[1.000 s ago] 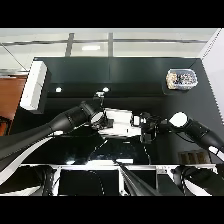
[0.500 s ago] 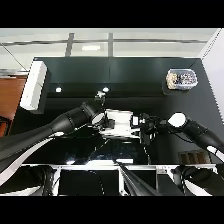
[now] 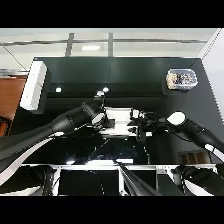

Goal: Fold the box and place the chain.

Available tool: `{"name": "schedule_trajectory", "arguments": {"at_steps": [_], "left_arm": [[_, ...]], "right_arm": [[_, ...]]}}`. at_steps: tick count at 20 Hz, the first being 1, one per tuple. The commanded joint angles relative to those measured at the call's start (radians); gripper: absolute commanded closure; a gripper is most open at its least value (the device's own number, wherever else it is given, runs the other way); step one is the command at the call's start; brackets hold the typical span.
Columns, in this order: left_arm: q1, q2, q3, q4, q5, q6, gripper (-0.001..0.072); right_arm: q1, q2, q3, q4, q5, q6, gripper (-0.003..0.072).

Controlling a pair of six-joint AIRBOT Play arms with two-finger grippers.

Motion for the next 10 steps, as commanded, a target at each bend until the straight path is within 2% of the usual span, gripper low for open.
{"name": "schedule_trajectory", "arguments": {"at_steps": [1, 6, 7, 8, 9, 10], "left_arm": [[0.000, 0.000, 0.000, -0.007, 0.002, 0.002, 0.0683], [-0.001, 0.000, 0.000, -0.011, 0.003, 0.001, 0.0683], [-0.001, 0.000, 0.000, -0.011, 0.002, 0.001, 0.0682], [-0.001, 0.000, 0.000, -0.011, 0.002, 0.001, 0.0682], [-0.001, 0.000, 0.000, -0.011, 0.002, 0.001, 0.0682], [-0.001, 0.000, 0.000, -0.010, 0.002, 0.001, 0.0682]], "right_arm": [[0.001, -0.019, 0.000, 0.030, 0.018, -0.016, 0.0450], [0.001, -0.019, 0.000, 0.029, 0.023, -0.014, 0.0441], [0.001, -0.019, 0.000, 0.029, 0.023, -0.015, 0.0258], [0.001, -0.019, 0.000, 0.028, 0.023, -0.015, 0.0245], [0.001, -0.019, 0.000, 0.027, 0.021, -0.015, 0.0246], [0.001, -0.019, 0.000, 0.028, 0.023, -0.006, 0.0394]]}}
